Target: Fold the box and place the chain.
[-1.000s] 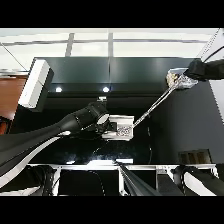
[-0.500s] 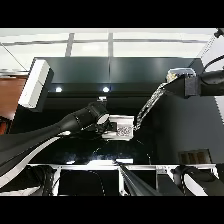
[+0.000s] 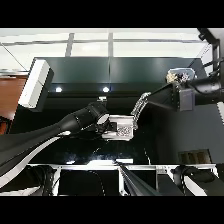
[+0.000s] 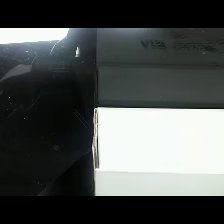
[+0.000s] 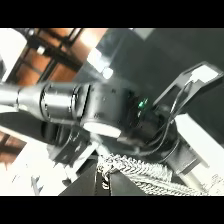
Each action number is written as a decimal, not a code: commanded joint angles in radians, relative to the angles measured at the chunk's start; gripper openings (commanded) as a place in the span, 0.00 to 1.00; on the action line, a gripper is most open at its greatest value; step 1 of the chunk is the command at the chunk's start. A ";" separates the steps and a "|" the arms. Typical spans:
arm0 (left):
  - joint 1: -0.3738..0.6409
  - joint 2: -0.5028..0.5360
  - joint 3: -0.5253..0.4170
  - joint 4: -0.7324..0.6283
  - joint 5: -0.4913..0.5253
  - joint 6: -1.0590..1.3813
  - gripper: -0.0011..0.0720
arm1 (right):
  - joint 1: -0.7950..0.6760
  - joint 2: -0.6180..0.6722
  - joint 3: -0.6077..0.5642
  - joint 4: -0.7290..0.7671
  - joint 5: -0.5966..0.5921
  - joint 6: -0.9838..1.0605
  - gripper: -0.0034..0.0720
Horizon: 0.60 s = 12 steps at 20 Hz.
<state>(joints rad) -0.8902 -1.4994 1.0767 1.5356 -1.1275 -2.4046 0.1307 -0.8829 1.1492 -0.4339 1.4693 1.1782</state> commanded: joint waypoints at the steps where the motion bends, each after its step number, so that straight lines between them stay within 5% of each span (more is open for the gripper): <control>1: 0.001 0.000 0.001 0.000 0.001 0.000 0.06 | 0.045 0.000 -0.099 0.011 0.021 -0.015 0.06; 7: 0.001 0.000 0.001 0.000 0.000 0.000 0.06 | 0.127 -0.024 -0.412 0.018 -0.307 -0.045 0.06; 12: 0.001 0.000 0.001 0.000 0.000 0.000 0.06 | 0.183 -0.090 -0.492 0.014 -0.389 -0.073 0.06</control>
<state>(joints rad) -0.8902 -1.4994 1.0771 1.5356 -1.1275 -2.4050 0.2794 -0.9394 0.7067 -0.4156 1.1522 1.1229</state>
